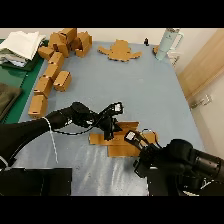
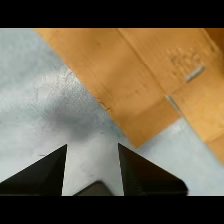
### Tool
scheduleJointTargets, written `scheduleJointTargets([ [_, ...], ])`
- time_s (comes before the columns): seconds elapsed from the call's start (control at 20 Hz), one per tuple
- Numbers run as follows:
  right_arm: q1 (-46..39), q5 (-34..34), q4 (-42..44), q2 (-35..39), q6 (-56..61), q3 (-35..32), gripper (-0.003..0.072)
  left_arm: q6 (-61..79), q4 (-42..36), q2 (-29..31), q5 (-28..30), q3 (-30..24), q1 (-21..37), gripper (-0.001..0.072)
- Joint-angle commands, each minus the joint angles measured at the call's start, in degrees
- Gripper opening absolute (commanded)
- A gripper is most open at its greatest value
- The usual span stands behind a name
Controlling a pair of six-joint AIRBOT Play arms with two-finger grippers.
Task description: Fold the box.
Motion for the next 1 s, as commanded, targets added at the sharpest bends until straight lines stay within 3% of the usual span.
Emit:
scheduleJointTargets([
  [0.0,7.02,4.66,-12.28,-3.28,0.15,-1.44,0.0495,0.02,0.0,-0.02,-0.02,0.0,0.0,0.0014],
  [0.2,7.02,6.93,-20.5,-5.79,0.11,-1.44,0.0496,0.02,0.02,-0.02,-0.02,0.0,0.0,0.0014],
  [0.4,7.02,8.48,-23.3,-5.88,-0.07,-1.44,0.0496,0.02,0.0,-0.02,-0.02,0.0,0.0,0.0014],
  [0.95,10.05,5.95,-18.29,-5.81,-1.16,-1.46,0.0496,0.02,0.0,-0.02,-0.02,0.0,0.0,0.0014],
])
